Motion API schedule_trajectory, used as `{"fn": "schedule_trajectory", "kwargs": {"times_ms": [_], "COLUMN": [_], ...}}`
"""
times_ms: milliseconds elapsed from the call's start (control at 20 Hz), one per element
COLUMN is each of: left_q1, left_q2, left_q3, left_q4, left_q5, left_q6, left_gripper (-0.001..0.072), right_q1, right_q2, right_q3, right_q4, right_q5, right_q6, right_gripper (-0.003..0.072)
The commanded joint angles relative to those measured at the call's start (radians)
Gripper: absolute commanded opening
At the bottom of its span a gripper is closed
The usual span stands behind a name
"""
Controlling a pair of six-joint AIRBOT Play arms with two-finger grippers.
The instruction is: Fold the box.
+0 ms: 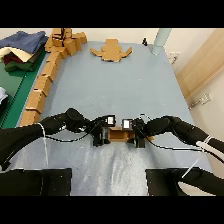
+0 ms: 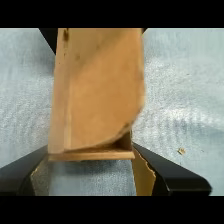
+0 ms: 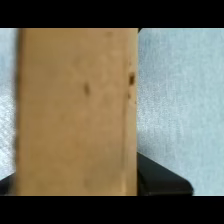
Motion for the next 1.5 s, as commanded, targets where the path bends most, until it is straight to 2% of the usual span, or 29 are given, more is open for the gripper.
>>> {"fn": "schedule_trajectory", "kwargs": {"times_ms": [0,200,750,800,850,900,1450], "left_q1": [-0.011,-0.054,-0.060,-0.060,-0.060,-0.060,-0.058], "left_q2": [-0.003,-0.004,-0.005,-0.005,-0.005,-0.005,-0.006], "left_q3": [0.000,0.000,0.001,0.001,0.001,0.002,0.005], "left_q4": [0.019,0.066,0.074,0.074,0.075,0.079,0.078], "left_q5": [0.021,0.072,0.073,0.075,0.071,0.071,0.086], "left_q6": [-0.025,-0.077,-0.099,-0.112,-0.122,-0.134,-0.168], "left_gripper": [0.0710,0.0710,0.0708,0.0703,0.0625,0.0590,0.0590], "right_q1": [0.000,0.000,0.000,0.000,0.000,0.000,0.000], "right_q2": [0.001,0.001,0.001,0.001,0.001,0.001,0.001], "right_q3": [0.000,0.000,0.000,0.000,0.000,0.000,0.000], "right_q4": [0.000,0.000,0.000,0.000,0.000,0.000,0.000], "right_q5": [0.000,0.000,0.000,0.000,0.000,0.000,0.000], "right_q6": [0.000,0.000,0.000,0.000,0.000,0.000,0.000], "right_gripper": [0.0532,0.0532,0.0532,0.0532,0.0532,0.0532,0.0532]}}
